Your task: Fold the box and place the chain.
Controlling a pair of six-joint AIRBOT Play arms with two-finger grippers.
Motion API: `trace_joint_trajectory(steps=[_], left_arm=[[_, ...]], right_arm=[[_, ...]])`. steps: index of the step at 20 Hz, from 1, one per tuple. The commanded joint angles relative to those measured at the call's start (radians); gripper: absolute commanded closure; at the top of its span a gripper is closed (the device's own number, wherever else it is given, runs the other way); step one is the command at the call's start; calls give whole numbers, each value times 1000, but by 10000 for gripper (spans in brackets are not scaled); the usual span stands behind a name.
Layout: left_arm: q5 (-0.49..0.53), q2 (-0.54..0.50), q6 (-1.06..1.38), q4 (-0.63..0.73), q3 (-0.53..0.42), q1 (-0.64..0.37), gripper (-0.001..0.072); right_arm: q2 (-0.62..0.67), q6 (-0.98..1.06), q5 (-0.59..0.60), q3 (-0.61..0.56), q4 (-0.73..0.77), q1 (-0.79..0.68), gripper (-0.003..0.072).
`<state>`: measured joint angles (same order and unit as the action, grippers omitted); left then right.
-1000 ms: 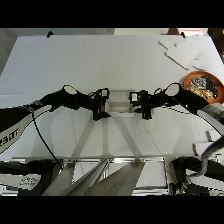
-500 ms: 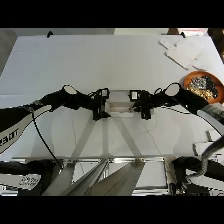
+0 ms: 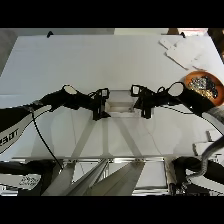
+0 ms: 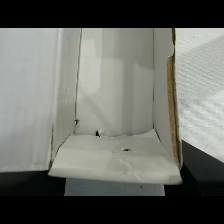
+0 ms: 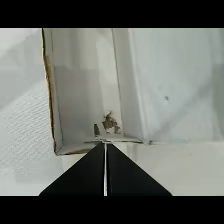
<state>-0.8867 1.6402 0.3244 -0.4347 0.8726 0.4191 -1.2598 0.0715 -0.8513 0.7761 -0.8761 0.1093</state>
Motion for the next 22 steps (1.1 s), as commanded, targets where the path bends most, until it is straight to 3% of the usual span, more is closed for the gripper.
trace_joint_trajectory(steps=[1,6,11,22], left_arm=[[0,0,0,0,0,0,372],[0,0,0,0,0,0,372],[0,0,0,0,0,0,372],[0,0,0,0,0,0,372]], right_arm=[[117,199,5,0,-98,-47,672],[286,603,-37,0,-250,-261,675],[212,814,-140,-53,-248,-445,677],[-96,805,-148,-102,81,-291,677]])
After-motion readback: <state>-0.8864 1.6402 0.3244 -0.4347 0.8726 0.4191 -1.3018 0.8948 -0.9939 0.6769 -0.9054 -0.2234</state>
